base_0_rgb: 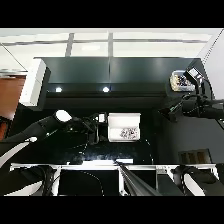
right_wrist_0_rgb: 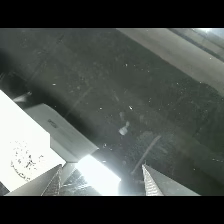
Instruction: Fold the box and place the chain.
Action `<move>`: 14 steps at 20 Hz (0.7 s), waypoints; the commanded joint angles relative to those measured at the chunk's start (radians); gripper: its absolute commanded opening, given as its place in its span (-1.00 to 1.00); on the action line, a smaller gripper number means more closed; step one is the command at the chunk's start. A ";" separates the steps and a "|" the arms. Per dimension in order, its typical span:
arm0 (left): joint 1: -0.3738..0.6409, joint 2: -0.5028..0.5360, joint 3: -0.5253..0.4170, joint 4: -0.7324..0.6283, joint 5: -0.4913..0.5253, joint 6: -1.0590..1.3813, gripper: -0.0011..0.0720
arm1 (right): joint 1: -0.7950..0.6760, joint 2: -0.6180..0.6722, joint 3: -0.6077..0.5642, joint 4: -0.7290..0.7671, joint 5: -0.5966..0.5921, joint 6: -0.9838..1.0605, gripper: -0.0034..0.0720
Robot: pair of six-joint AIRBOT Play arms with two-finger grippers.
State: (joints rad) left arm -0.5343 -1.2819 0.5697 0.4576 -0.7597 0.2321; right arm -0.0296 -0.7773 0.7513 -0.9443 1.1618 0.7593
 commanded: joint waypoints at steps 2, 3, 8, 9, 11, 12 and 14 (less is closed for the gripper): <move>-0.001 -0.002 0.002 0.023 -0.003 -0.034 0.96 | 0.000 0.000 0.000 -0.002 0.000 0.000 0.63; -0.001 -0.002 0.002 0.021 -0.003 -0.043 0.97 | 0.000 0.000 0.000 -0.003 0.000 0.000 0.63; -0.005 0.002 0.002 0.021 -0.014 -0.065 0.97 | 0.000 0.000 0.000 -0.003 0.000 0.000 0.63; -0.012 0.002 0.002 0.021 -0.014 -0.064 0.97 | 0.000 0.000 0.000 -0.003 0.000 0.000 0.63; -0.034 0.002 0.002 0.021 -0.011 -0.065 0.97 | 0.000 0.000 0.000 -0.003 0.000 0.000 0.63; -0.044 0.002 0.002 0.021 -0.003 -0.065 0.97 | 0.000 0.000 0.000 -0.003 0.000 0.000 0.63; -0.051 0.002 0.002 0.021 0.009 -0.066 0.97 | 0.000 0.000 0.000 -0.003 0.000 0.000 0.63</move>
State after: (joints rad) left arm -0.5701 -1.2808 0.5713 0.4782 -0.7650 0.1688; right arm -0.0296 -0.7773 0.7513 -0.9474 1.1618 0.7593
